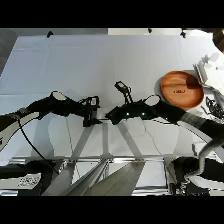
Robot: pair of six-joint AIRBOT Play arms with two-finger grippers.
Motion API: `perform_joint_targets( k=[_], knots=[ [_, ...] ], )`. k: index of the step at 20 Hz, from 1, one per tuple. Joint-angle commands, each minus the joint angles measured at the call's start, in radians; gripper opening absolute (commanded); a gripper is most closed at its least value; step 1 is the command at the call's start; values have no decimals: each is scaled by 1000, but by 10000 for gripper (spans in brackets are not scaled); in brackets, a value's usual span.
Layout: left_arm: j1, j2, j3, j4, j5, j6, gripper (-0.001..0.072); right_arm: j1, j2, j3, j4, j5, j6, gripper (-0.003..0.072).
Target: Fold the box and place the chain.
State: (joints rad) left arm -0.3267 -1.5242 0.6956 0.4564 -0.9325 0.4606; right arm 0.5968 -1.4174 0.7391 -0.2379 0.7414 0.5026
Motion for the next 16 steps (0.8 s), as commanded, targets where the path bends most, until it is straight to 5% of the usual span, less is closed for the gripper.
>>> perform_joint_targets(
  k=[1, 7, 12, 16],
  knots=[
    [1, 0, 0, 1, 1, 3, 213, -1, 66, 8, 2, -13, -6, 13],
    [1, 0, 0, 1, 1, 3, 213, -67, 325, 9, -144, -61, 97, 13],
    [1, 0, 0, 1, 2, 3, 213, -194, 643, 9, -673, -15, 496, 13],
    [1, 0, 0, 1, 1, 3, 213, -237, 837, 9, -1168, 206, 806, 13]
  ],
)
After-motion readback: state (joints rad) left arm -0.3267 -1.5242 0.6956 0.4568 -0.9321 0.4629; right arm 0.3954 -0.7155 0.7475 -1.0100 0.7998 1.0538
